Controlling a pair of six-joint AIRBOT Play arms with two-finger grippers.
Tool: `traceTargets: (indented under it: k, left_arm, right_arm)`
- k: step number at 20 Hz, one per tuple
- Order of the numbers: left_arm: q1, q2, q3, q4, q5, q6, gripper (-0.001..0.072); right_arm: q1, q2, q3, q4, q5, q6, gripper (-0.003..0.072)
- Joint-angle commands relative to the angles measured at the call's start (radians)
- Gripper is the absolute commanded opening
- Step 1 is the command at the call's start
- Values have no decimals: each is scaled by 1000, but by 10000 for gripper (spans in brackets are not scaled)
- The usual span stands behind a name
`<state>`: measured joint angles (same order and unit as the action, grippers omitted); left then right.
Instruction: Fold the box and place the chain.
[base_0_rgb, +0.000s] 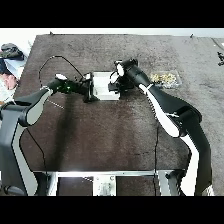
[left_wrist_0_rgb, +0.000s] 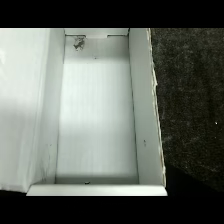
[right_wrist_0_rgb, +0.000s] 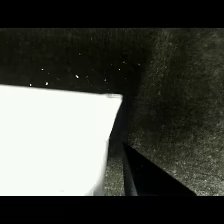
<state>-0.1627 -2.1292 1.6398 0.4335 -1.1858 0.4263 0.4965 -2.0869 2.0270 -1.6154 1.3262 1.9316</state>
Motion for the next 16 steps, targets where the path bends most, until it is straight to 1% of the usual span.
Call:
traceTargets:
  k: [1,3,4,5,6,9,10,12,14,16]
  left_arm:
    - [0,0,1,0,-2,0,348]
    - [0,0,1,0,-2,0,348]
    - [0,0,1,0,-2,0,349]
    - [0,0,1,0,-2,0,348]
    - [0,0,1,0,-2,0,348]
    - [0,0,0,0,-2,0,348]
    - [0,0,1,0,-2,0,348]
    - [0,0,1,0,-2,0,348]
    - [0,0,1,0,-2,0,348]
    - [0,0,1,0,-2,0,348]
  right_arm:
    - [1,8,1,10,-4,-9,246]
    - [1,11,1,19,2,-20,246]
    - [1,18,1,23,2,-28,326]
    - [0,26,1,24,3,-34,524]
    - [-1,40,1,23,3,-56,550]
    - [-24,101,1,19,-6,-149,549]
    - [-42,132,1,8,-18,-182,534]
    - [-92,192,1,-43,-57,-229,209]
    - [-167,234,1,-64,-90,-276,203]
    - [-266,243,0,-60,-93,-282,203]
